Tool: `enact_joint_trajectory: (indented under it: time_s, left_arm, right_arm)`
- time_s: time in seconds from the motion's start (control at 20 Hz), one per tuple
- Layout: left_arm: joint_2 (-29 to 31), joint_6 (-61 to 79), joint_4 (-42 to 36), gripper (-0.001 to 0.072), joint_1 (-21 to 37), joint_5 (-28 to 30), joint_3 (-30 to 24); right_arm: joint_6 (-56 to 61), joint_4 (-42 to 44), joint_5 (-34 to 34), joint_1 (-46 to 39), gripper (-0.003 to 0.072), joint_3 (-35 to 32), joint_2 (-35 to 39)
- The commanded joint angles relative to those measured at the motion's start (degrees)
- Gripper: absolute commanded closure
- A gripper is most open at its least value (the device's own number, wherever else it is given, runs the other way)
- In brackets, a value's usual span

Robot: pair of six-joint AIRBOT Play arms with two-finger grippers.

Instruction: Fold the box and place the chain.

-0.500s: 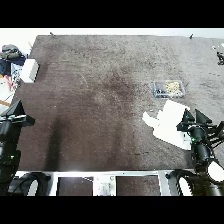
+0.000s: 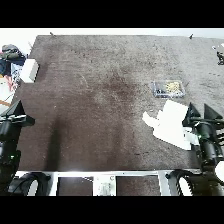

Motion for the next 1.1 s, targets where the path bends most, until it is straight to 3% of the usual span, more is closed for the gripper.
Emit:
enact_joint_trajectory:
  time_s: [0.0, 0.2, 0.3, 0.35, 0.55, 0.75, 0.9, 1.05]
  left_arm:
    - [-0.04, 0.02, 0.00, 0.0698, 0.00, 0.02, 0.07]
    - [-0.04, 0.02, 0.00, 0.0698, 0.00, 0.02, 0.07]
    - [-0.04, 0.02, 0.00, 0.0697, 0.00, 0.02, 0.07]
    - [-0.04, 0.02, 0.00, 0.0698, 0.00, 0.02, 0.07]
    - [-0.04, 0.02, 0.00, 0.0698, 0.00, 0.02, 0.07]
    - [-0.04, 0.02, 0.00, 0.0697, 0.00, 0.00, 0.07]
    - [-0.04, 0.02, 0.00, 0.0697, 0.00, 0.00, 0.07]
    - [-0.04, 0.02, 0.00, 0.0698, 0.00, -0.07, 0.07]
  right_arm:
    - [0.02, 2.08, 0.13, 0.02, 0.0126, 7.76, -5.40]
    - [0.02, 9.75, 1.27, -0.66, 0.0126, 19.93, -23.17]
    - [2.58, 10.16, 11.80, -4.96, 0.0127, 25.73, -33.79]
    - [7.85, 8.00, 20.46, -8.81, 0.0127, 28.20, -39.26]
    - [39.89, -28.30, 55.06, -26.67, 0.0126, 37.99, -54.95]
    - [49.81, -42.62, 82.68, -47.06, 0.0125, 44.81, -56.04]
    - [54.34, -49.48, 87.34, -55.28, 0.0127, 45.79, -56.26]
    - [54.95, -61.59, 89.44, -55.80, 0.0145, 45.79, -57.94]
